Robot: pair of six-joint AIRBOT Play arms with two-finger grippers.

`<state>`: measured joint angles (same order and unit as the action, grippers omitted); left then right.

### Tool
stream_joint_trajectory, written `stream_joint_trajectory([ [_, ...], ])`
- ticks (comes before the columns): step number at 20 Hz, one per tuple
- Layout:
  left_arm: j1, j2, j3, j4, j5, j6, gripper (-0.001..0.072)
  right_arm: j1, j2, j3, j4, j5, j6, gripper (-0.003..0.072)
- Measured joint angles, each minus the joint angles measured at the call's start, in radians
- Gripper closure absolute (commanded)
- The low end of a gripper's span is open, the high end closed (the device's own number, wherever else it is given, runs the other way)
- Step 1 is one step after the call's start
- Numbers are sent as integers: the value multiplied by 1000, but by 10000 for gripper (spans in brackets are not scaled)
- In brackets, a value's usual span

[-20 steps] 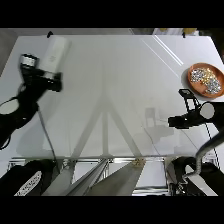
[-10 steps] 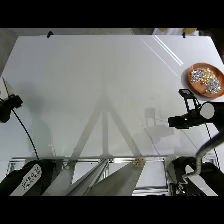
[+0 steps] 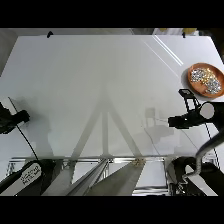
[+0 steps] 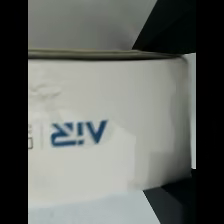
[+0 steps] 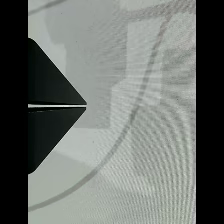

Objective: Fold the box and place the chain.

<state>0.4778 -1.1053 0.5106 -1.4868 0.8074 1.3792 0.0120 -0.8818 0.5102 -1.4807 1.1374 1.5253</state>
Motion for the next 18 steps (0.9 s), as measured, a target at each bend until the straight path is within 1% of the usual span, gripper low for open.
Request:
stream_joint_trajectory([
  [2, 2, 35, -5, -54, 51, 40, 9, 0, 0, 0, 0, 0, 0, 669],
  [3, 3, 68, -5, -66, 66, 52, 10, 0, 0, 0, 0, 0, 0, 669],
  [4, 4, 107, -2, -64, 34, 58, 10, 0, 0, 0, 0, 0, 0, 669],
  [5, 5, 153, -3, -64, 36, 63, 10, 0, 0, 0, 0, 0, 0, 669],
  [7, -2, 237, -2, -63, 8, 66, 11, 0, 0, 0, 0, 0, 0, 669],
  [9, -35, 295, -2, -55, 1, 61, 11, 0, 0, 0, 0, 0, 0, 669],
  [13, -134, 389, -2, 53, 6, 43, 15, 0, 0, 0, 0, 0, 0, 669],
  [16, -191, 484, -2, 99, 14, 34, 17, 0, 0, 0, 0, 0, 0, 669],
  [17, -204, 518, -2, 109, 20, 32, 31, 0, 0, 0, 0, 0, 0, 669],
  [18, -214, 548, -2, 113, 24, 31, 142, 0, 0, 0, 0, 0, 0, 669],
])
